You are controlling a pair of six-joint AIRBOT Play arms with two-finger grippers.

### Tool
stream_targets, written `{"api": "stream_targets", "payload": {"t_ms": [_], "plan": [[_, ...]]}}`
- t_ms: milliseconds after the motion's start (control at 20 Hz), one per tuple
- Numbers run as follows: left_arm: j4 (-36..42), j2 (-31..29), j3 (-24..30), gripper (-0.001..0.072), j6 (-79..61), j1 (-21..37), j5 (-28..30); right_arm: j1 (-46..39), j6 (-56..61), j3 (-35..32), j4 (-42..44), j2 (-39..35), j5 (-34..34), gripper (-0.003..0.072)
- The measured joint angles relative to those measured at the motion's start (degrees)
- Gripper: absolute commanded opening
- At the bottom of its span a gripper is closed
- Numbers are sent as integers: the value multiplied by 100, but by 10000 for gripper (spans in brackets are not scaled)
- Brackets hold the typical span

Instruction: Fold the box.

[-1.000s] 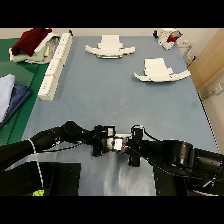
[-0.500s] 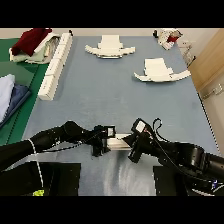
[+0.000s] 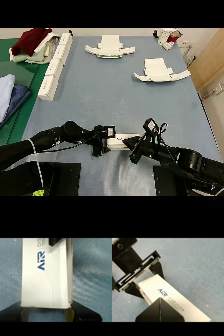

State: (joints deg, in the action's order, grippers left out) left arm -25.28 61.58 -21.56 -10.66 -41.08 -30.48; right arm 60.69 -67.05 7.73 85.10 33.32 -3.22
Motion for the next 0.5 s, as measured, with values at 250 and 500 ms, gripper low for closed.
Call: {"api": "stream_targets", "payload": {"t_ms": [250, 500], "plan": [[-2, 0, 0, 280, -2, 0, 2, 57, 48, -214, 22, 11, 129, 2], [-2, 0, 0, 281, -2, 0, 2, 164, 59, -313, 44, 330, 389, 3]]}}
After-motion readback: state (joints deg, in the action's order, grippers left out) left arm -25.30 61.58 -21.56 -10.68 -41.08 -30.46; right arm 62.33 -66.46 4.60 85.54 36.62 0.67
